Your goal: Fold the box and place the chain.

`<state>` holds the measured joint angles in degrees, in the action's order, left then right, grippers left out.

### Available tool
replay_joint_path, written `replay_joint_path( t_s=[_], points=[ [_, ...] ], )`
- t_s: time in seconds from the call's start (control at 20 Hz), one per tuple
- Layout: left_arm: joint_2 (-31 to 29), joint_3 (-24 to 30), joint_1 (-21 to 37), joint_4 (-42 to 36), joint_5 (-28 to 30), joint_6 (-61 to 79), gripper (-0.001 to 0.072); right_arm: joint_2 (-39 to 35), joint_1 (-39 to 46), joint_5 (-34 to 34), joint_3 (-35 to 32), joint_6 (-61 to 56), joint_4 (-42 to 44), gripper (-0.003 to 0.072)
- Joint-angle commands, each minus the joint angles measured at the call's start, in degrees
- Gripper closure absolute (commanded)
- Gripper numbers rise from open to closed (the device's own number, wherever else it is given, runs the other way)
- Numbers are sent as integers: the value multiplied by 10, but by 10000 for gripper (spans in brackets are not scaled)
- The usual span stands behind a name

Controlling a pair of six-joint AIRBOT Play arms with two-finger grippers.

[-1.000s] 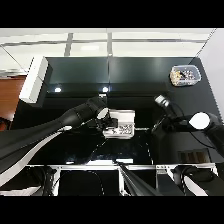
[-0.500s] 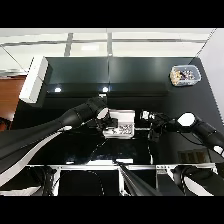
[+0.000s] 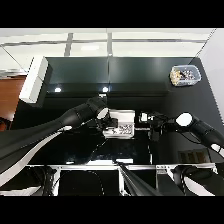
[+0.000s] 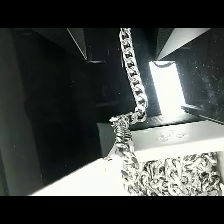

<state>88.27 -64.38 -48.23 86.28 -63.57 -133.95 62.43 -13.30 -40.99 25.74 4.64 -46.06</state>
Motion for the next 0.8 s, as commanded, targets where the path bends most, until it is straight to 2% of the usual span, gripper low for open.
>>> replay_joint_path(
  t_s=[0.0, 0.1, 0.15, 0.2, 0.35, 0.5, 0.75],
  points=[
    [0, 0, 0, 0, 0, 0, 684, 1, 0, 0, 0, -10, -11, 203],
    [0, 0, 0, 0, 0, 0, 684, 0, 0, 0, 0, -16, -11, 233],
    [0, 0, 0, 0, 0, 0, 684, -1, 0, -5, 0, -26, -11, 489],
    [0, 0, 0, 0, 0, 0, 684, -2, 0, -14, 0, -27, -11, 658],
    [0, 0, 0, 0, 0, 0, 684, -11, 0, -36, 0, -39, -11, 669],
    [0, 0, 0, 0, 0, 0, 684, -53, 2, -49, 14, -156, -13, 669],
    [0, 0, 0, 0, 0, 0, 684, -152, 36, -208, 117, -322, -21, 669]
  ],
)
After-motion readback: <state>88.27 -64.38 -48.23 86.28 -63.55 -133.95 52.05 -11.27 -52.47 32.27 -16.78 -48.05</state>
